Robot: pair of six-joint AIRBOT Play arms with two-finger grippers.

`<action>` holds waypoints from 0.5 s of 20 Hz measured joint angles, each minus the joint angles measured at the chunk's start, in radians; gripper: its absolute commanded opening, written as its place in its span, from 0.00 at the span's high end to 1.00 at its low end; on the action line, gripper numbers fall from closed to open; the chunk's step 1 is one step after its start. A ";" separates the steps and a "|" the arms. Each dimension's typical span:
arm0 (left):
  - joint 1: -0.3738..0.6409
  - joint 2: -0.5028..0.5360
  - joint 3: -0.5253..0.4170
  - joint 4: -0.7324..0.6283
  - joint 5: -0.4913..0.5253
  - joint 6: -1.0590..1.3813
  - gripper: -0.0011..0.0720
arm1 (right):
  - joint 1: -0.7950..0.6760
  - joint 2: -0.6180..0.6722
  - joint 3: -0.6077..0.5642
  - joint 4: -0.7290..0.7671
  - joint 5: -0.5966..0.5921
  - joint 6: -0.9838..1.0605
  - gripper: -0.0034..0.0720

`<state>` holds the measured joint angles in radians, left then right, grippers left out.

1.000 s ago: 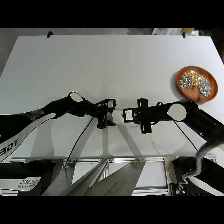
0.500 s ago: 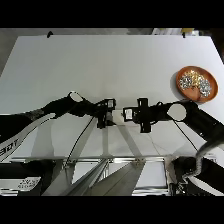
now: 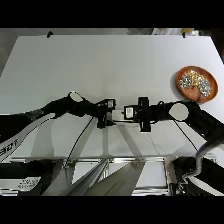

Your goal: Fold the box and place the chain.

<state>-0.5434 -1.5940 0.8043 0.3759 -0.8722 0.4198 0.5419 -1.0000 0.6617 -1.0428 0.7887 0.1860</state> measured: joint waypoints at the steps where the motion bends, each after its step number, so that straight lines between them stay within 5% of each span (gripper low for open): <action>1: 0.000 0.000 0.000 -0.001 0.000 -0.001 0.53 | 0.000 -0.004 -0.001 0.001 0.000 0.000 0.85; 7: 0.000 0.000 0.000 -0.002 0.001 -0.003 0.53 | 0.000 -0.047 -0.003 0.005 -0.003 0.000 0.83; 10: 0.000 0.000 0.000 -0.001 0.001 0.001 0.53 | 0.001 -0.056 -0.003 0.008 0.000 0.000 0.70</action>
<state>-0.5430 -1.5936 0.8043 0.3752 -0.8715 0.4210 0.5426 -1.0565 0.6582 -1.0348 0.7887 0.1864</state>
